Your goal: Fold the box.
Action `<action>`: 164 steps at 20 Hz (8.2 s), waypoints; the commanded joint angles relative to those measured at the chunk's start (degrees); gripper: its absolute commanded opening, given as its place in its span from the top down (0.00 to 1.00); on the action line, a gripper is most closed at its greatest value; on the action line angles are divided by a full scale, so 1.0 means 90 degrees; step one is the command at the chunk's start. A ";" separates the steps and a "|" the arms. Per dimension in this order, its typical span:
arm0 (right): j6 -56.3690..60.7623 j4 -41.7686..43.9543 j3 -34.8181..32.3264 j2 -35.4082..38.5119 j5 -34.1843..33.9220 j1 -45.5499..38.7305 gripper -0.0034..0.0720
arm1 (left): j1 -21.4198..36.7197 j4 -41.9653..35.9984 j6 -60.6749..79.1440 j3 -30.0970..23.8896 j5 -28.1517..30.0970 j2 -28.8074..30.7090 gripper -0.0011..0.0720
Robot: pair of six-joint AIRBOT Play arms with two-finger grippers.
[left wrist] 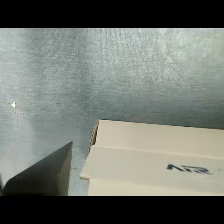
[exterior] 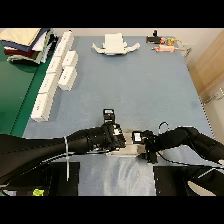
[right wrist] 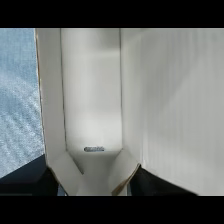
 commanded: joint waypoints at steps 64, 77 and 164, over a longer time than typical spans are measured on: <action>0.0000 0.0000 -0.0002 0.0000 0.0000 0.0002 0.26 | 0.4058 -0.4080 1.5106 -0.2548 0.0930 0.2883 0.72; 0.0000 0.0000 -0.0002 0.0000 0.0000 0.0002 0.26 | 0.3026 -0.5032 1.6254 -0.3553 0.3492 0.2778 0.06; 0.0000 0.0000 -0.0002 -0.0002 -0.0002 0.0002 0.26 | 0.1984 -0.6567 1.7036 -0.4252 0.4806 0.2613 0.06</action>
